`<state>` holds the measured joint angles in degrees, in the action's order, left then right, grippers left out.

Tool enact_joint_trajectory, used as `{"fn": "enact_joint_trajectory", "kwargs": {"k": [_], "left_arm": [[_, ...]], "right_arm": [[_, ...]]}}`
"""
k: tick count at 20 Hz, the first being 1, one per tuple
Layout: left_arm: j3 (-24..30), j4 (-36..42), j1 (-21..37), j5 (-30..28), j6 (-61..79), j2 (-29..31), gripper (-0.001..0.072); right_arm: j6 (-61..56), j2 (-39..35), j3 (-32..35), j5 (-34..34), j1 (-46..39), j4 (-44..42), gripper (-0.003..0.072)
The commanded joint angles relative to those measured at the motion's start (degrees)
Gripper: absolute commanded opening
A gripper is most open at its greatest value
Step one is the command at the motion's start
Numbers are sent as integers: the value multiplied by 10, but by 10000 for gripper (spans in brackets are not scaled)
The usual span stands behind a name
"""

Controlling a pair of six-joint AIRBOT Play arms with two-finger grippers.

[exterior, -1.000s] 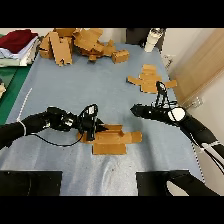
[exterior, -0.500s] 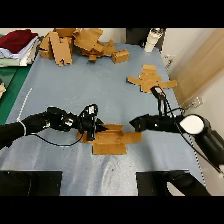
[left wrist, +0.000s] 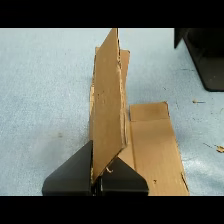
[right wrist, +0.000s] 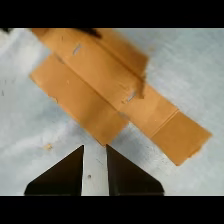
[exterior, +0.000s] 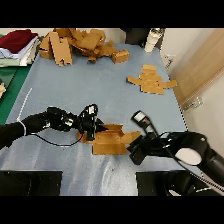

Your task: Fold the box.

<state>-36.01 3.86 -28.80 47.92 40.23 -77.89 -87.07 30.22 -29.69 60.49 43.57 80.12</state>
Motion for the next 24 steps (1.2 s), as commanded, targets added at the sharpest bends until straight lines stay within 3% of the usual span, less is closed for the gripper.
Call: {"fn": "enact_joint_trajectory", "kwargs": {"k": [1,4,8,10,12,19,24], "left_arm": [[-1,0,0,0,0,0,15],[-1,0,0,0,0,0,14],[-1,0,0,0,0,0,14],[-1,0,0,0,0,0,14],[-1,0,0,0,0,0,15],[-1,0,0,0,0,0,14],[-1,0,0,0,0,0,15]], "right_arm": [[-40,58,7,-48,145,155,224],[-40,149,7,-95,236,231,224],[-40,244,7,-116,269,229,227],[-40,252,7,-117,268,230,238],[-41,251,7,-118,268,230,345],[-120,251,7,-120,238,337,348],[-119,251,7,-121,228,335,349]]}}
